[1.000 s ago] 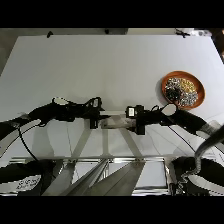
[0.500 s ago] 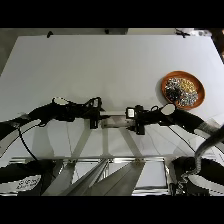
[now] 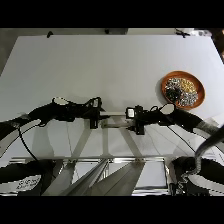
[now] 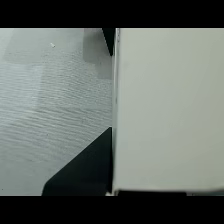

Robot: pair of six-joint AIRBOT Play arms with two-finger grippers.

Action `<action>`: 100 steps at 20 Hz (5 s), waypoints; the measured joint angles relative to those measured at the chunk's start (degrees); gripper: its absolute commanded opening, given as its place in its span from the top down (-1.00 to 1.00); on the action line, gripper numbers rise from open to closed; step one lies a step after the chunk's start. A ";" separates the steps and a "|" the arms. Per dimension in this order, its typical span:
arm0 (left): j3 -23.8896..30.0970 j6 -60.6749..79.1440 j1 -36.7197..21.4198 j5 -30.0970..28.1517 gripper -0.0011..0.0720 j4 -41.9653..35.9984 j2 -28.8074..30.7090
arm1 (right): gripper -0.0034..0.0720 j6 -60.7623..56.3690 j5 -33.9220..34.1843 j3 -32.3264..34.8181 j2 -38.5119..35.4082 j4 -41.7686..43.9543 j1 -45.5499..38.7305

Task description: Fold the box and place the chain.

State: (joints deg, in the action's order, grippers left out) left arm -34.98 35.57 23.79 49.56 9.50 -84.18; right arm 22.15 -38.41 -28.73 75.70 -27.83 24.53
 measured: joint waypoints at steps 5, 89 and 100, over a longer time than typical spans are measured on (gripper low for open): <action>0.00 -0.02 -0.02 0.00 0.94 0.00 0.00 | -0.14 0.26 -0.02 0.00 0.11 0.00 0.00; 0.37 -53.96 0.31 3.65 0.94 40.59 25.77 | -0.14 0.44 0.09 0.04 0.13 -0.44 0.02; 0.94 -40.98 -1.68 8.22 0.04 41.75 18.36 | -0.14 0.44 0.09 0.02 0.13 -0.44 0.02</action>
State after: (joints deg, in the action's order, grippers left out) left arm -34.04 -5.41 22.11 57.78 51.24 -65.82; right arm 22.59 -38.33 -28.71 75.83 -28.27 24.56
